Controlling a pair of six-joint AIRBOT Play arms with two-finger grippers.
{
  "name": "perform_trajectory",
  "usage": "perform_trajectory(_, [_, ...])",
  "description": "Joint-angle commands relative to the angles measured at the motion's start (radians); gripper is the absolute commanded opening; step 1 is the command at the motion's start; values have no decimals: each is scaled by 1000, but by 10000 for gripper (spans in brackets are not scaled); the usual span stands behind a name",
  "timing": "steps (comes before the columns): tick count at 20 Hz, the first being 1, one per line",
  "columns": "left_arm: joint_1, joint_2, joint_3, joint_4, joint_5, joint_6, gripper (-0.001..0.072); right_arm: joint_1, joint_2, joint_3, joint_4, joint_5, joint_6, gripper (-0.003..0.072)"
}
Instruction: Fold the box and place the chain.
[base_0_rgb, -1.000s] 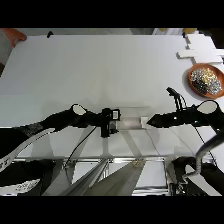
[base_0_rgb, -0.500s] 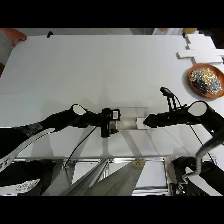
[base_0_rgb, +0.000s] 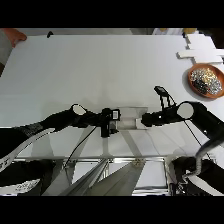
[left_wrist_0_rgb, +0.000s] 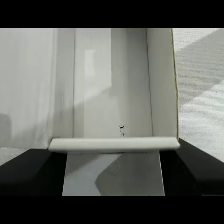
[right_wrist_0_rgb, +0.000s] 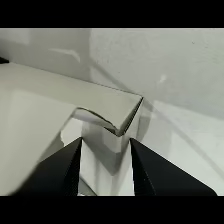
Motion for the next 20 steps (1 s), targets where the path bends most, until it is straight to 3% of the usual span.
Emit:
perform_trajectory(1, [0, 0, 0, 0, 0, 0, 333, 73, -42, 43, -89, -10, 154, 337])
perform_trajectory(9, [0, 1, 0, 0, 0, 0, 333, 187, -127, 87, -256, 11, 426, 337])
perform_trajectory(17, [0, 1, 0, 0, 0, 0, 333, 215, -180, 134, -312, 27, 508, 333])
perform_trajectory(20, [0, 1, 0, 0, 0, 0, 333, 215, -180, 134, -333, 39, 543, 293])
